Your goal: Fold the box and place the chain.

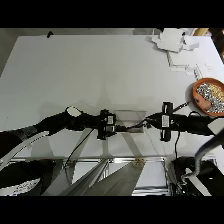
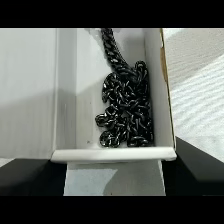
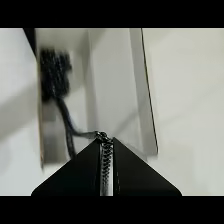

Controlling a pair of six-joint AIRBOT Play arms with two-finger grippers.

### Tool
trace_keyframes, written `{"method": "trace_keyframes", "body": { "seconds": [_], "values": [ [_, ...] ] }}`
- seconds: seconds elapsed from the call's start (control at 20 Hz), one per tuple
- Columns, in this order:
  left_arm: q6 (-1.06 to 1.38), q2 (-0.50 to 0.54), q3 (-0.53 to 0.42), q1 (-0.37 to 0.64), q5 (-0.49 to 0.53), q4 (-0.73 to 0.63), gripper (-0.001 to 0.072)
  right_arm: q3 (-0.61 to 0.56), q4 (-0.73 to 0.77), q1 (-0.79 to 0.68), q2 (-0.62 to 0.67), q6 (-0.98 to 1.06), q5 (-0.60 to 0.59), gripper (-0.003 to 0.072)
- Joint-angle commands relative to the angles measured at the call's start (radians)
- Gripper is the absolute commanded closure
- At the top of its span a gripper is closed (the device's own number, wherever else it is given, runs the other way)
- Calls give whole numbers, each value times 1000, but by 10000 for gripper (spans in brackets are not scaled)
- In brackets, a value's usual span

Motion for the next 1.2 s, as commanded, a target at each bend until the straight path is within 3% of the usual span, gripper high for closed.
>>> {"method": "trace_keyframes", "body": {
  "seconds": [0.0,0.3,0.7,0.75,0.85,1.0,1.15],
  "values": [
    [0,0,1,1,0,0,434,0,254,79,26,-78,0,666],
    [0,0,1,1,0,0,434,0,322,298,-14,-153,-191,666],
    [0,0,1,1,0,0,434,0,225,354,-328,-150,-253,662],
    [0,0,0,1,0,0,434,0,190,354,-350,-150,-257,611],
    [0,0,1,1,0,0,434,0,164,350,-341,-150,-261,502],
    [0,0,1,1,0,0,434,0,30,351,-240,-67,-251,491],
    [0,0,1,1,0,0,434,0,-306,351,-94,194,-226,492]
  ]
}}
